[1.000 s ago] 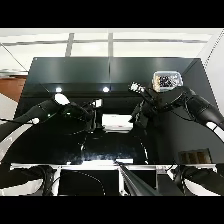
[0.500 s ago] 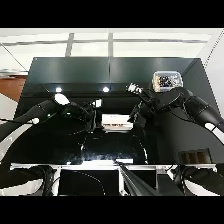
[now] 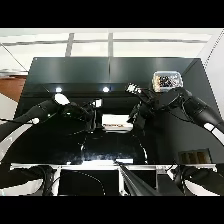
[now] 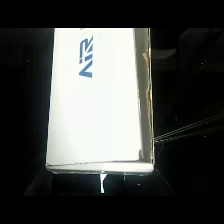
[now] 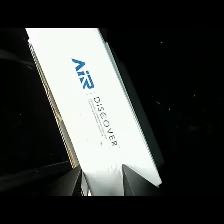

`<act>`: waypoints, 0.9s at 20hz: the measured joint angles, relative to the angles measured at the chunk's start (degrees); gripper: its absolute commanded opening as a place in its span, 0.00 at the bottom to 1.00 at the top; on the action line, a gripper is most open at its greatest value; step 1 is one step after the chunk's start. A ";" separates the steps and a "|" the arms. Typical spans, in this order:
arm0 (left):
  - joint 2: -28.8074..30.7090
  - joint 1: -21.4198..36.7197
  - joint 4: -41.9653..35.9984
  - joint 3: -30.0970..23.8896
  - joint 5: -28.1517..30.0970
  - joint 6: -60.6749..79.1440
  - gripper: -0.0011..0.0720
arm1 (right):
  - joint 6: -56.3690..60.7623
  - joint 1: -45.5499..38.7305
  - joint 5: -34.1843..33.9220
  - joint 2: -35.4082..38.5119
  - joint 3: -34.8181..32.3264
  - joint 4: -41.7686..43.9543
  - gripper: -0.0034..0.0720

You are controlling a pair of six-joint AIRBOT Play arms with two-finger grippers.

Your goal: Fold the box and place the chain.

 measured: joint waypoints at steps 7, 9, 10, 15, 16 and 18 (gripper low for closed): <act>0.00 0.00 0.02 0.00 0.04 -0.02 0.39 | 0.98 0.48 0.20 -0.09 0.00 -0.83 0.44; 0.00 0.00 0.02 0.00 0.04 -0.02 0.39 | 1.09 0.59 0.17 -0.11 0.00 -0.90 0.44; 0.00 0.00 0.02 0.00 0.07 -0.02 0.39 | 1.18 0.66 0.15 -0.11 0.00 -1.01 0.44; 0.00 0.00 0.07 0.00 0.11 -0.02 0.39 | 1.86 1.84 0.00 -0.22 0.00 -2.10 0.45; 0.00 0.00 0.09 0.00 0.11 0.00 0.39 | 1.95 2.03 0.07 -0.22 0.00 -2.29 0.45; -0.02 0.00 0.20 0.00 0.11 0.04 0.39 | 2.12 2.49 0.22 -0.33 0.02 -2.64 0.45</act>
